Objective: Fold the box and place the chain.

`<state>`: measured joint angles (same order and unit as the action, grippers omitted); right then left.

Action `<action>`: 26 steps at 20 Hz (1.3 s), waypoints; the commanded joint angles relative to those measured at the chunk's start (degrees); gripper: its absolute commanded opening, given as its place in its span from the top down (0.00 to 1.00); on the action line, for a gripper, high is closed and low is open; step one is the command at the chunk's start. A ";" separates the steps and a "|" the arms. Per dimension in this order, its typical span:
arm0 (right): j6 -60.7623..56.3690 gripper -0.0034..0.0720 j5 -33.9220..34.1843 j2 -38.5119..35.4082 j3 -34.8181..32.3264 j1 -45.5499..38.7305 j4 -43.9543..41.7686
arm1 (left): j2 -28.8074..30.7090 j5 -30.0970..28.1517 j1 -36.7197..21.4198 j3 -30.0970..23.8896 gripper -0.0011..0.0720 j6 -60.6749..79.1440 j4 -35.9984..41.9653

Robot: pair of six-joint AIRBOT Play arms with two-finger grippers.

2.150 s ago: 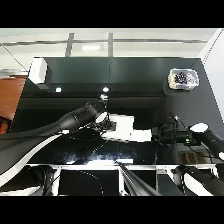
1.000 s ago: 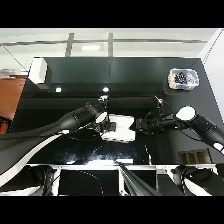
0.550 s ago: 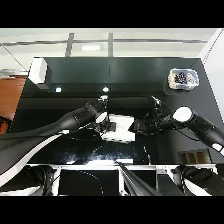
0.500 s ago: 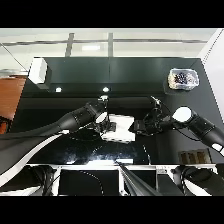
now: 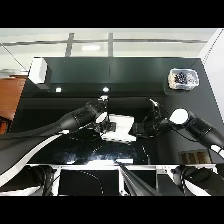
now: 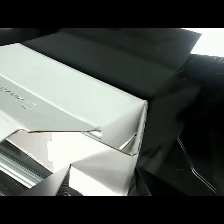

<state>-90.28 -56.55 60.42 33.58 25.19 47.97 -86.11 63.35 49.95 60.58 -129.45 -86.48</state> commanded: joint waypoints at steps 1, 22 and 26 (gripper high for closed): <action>-4.00 0.38 2.78 0.02 0.04 2.97 0.81 | 0.00 -0.20 0.00 -0.02 0.94 0.00 -0.02; -38.40 0.55 2.36 6.82 9.42 17.86 29.81 | 0.00 -0.22 0.00 -0.02 0.94 0.00 0.00; -42.49 0.55 -4.28 12.20 15.63 19.28 32.74 | 0.00 -0.20 0.00 -0.02 0.94 0.00 0.04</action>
